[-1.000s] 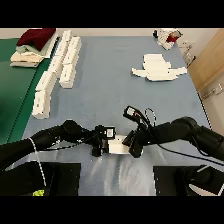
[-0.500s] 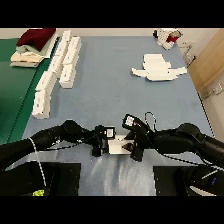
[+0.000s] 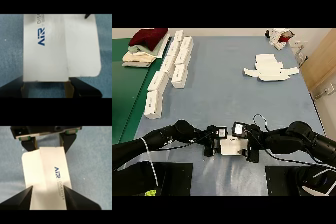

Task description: Fold the box.

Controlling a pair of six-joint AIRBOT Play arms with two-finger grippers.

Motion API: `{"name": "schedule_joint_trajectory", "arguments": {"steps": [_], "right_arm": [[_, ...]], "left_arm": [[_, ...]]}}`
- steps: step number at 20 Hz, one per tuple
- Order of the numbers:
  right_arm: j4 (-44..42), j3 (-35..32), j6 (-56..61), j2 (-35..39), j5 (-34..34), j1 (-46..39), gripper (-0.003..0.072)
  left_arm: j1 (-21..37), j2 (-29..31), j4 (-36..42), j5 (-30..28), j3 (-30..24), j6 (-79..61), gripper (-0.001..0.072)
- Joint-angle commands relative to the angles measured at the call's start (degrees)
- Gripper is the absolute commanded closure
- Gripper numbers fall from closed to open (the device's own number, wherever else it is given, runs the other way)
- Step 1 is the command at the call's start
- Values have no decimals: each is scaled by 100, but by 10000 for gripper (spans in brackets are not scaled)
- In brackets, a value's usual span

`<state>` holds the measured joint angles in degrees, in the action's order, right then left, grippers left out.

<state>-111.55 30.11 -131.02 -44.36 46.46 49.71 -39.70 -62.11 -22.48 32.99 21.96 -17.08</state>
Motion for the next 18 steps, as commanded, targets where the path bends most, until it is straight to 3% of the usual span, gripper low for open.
{"name": "schedule_joint_trajectory", "arguments": {"steps": [1, 7, 14, 18], "right_arm": [[260, 7, -13, -31, 57, 7, 98], [706, 7, 704, -17, 68, 264, 100], [2896, 11, 2267, 81, -48, 1733, 99], [3574, 11, 2409, 81, -367, 1825, 99]], "left_arm": [[4, 0, -2, 0, 7, 0, 254], [4, 0, -2, 0, 7, -2, 254], [4, 0, -2, 0, 7, -2, 254], [4, 0, -2, 0, 7, -2, 254]]}}
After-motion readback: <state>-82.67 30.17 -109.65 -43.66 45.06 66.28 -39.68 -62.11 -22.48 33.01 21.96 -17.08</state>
